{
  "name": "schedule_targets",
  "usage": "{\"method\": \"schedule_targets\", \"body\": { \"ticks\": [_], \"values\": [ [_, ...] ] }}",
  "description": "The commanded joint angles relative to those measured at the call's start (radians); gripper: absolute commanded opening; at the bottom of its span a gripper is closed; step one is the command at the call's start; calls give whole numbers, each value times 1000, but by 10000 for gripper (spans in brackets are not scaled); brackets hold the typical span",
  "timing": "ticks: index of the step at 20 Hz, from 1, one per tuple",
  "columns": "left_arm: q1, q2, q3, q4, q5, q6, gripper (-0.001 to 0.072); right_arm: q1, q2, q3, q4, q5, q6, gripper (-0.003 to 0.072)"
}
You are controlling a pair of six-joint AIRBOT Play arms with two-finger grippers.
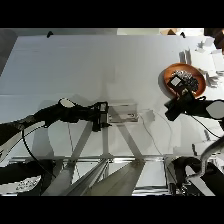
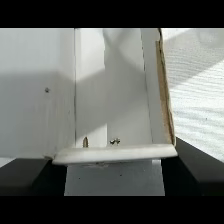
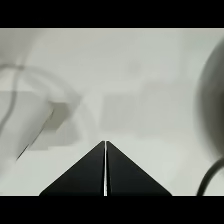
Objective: Fold the box and place the chain.
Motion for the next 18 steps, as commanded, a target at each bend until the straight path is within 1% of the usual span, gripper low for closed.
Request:
{"method": "schedule_targets", "body": {
  "ticks": [1, 3, 5, 8, 9, 11, 16, 18],
  "values": [
    [0, 1, 0, 0, 0, 0, 212, -41, -106, 0, -3, 140, 223, 19],
    [0, 1, 0, 0, 0, 0, 212, -8, -181, 0, 62, 111, 272, 17],
    [0, 1, 0, 0, 0, 0, 212, 25, -233, -9, 160, 75, 271, 17],
    [0, 1, 0, 0, 0, 0, 212, 39, -248, -64, 343, -55, 266, 15],
    [0, 1, 0, 0, 0, 0, 212, 39, -248, -90, 374, -89, 266, 15],
    [0, 1, 0, 0, 0, 0, 212, 39, -248, -132, 408, -115, 259, 15],
    [0, 1, 0, 0, 0, 0, 212, 39, -253, -178, 452, -167, 259, 14],
    [0, 1, 0, 0, 0, 0, 212, 39, -262, -184, 491, -157, 246, 14]
  ]
}}
